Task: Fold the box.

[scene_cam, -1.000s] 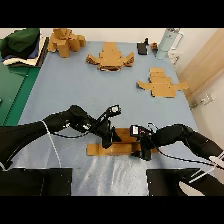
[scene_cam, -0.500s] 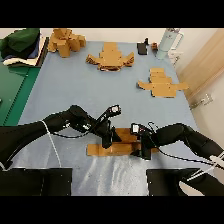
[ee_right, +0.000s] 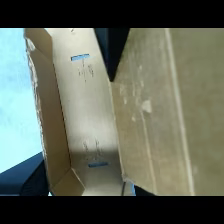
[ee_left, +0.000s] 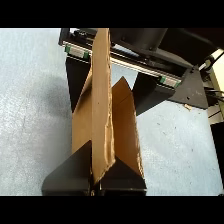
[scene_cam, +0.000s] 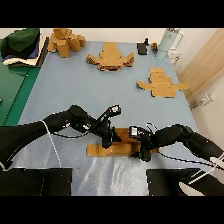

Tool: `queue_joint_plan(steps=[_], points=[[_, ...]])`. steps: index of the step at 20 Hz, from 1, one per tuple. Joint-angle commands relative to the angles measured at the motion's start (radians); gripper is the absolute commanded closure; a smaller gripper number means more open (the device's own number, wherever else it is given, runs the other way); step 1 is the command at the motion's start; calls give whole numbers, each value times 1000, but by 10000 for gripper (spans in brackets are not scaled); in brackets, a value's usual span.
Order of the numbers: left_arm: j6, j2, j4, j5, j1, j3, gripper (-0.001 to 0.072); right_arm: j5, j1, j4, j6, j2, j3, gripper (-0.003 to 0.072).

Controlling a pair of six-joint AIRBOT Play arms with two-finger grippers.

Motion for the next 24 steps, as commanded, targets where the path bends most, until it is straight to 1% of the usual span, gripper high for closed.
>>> queue_joint_plan(steps=[1, 6, 12, 13, 14, 20, 21, 22, 24], points=[[0, 0, 0, 0, 0, 0, 695, 3, 5, -41, 1, 1, -1, -15], [0, 0, 0, 0, 0, 0, 695, 9, 5, -41, 0, 8, -10, -15], [0, 0, 0, 0, 0, 0, 695, 68, 4, -29, 0, 14, -38, -12], [0, 0, 0, 0, 0, 0, 696, 76, 4, -14, 0, 16, -38, 13], [0, 0, 0, 0, 0, 0, 695, 79, 4, -7, 0, 18, -38, 74], [0, 0, 0, 0, 0, 0, 695, 78, 4, -15, 0, 19, -48, 76], [0, 0, 0, 0, 0, 0, 695, 77, 4, -15, 0, 19, -48, 126], [0, 0, 0, 0, 0, 0, 695, 78, 4, -15, 0, 19, -51, 148], [0, 0, 0, 0, 0, 0, 695, 79, 4, -15, 0, 19, -65, 148]])
